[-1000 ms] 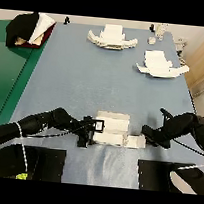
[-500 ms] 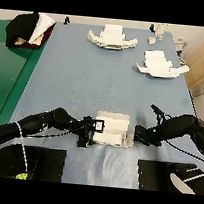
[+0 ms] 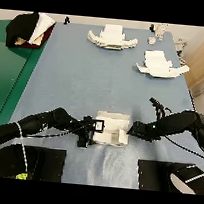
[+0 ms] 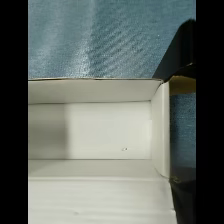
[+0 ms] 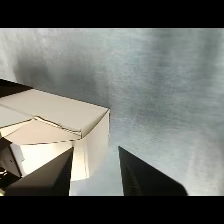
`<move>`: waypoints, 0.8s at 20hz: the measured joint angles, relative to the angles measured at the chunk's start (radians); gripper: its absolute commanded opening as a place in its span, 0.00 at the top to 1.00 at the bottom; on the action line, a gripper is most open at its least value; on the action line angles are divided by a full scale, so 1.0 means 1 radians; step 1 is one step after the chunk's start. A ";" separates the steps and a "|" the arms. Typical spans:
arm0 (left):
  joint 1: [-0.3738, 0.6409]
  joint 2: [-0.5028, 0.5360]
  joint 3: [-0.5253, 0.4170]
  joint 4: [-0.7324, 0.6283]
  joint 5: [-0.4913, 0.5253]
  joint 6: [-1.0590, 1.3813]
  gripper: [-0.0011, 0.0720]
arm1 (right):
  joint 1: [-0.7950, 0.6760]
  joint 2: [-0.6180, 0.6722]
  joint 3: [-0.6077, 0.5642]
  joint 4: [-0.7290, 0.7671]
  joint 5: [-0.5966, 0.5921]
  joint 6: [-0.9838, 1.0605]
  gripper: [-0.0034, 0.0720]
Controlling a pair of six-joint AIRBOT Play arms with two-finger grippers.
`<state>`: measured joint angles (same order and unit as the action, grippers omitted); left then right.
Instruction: Fold the box.
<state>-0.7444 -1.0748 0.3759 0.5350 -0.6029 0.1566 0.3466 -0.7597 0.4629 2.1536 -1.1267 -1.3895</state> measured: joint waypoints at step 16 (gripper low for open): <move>0.000 0.000 0.000 0.000 0.000 0.000 0.44 | 0.494 -0.257 0.191 -0.480 0.083 0.484 0.42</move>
<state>-0.7444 -1.0748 0.3759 0.5350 -0.6029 0.1566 0.8410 -1.0168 0.6537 1.6741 -1.0435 -0.9054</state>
